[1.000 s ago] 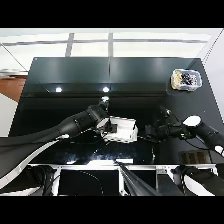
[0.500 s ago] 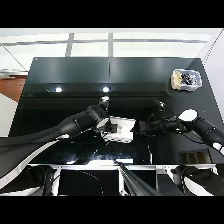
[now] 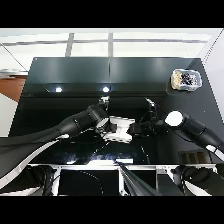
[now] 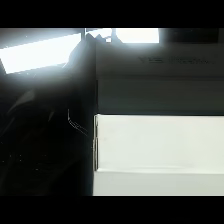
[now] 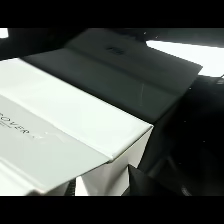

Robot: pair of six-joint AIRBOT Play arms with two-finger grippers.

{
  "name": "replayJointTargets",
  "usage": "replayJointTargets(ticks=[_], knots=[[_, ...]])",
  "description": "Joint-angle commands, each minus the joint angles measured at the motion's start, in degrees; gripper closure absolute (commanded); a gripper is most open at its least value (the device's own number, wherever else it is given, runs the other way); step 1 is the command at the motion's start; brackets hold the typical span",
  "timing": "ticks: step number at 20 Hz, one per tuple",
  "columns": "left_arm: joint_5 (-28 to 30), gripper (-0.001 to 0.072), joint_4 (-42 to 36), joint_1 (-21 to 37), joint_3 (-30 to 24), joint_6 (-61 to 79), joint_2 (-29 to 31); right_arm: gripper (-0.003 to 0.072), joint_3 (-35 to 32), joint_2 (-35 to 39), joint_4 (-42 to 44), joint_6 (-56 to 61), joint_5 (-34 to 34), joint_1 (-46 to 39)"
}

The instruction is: Fold the box and place the chain.

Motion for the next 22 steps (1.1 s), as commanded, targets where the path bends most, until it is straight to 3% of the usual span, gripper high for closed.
replayJointTargets(ticks=[1,9,14,18,22], knots=[[0.11,0.0681,-0.02,0.04,0.02,0.02,0.0,0.0322,3.39,-0.02,-13.77,15.37,-0.52,5.05],[0.13,0.0681,0.0,0.04,0.02,0.02,0.0,0.0321,4.96,-0.04,-22.93,27.74,4.59,8.15],[0.15,0.0681,0.0,0.04,0.02,0.02,0.0,0.0323,6.29,-2.45,-24.06,31.43,5.6,11.1],[0.13,0.0681,0.0,0.04,0.02,0.02,0.0,0.043,10.69,-6.19,-26.69,33.66,9.2,11.41],[0.33,0.0681,0.0,0.04,0.02,0.0,0.0,0.0431,13.25,-8.85,-27.69,36.76,11.34,11.76]])
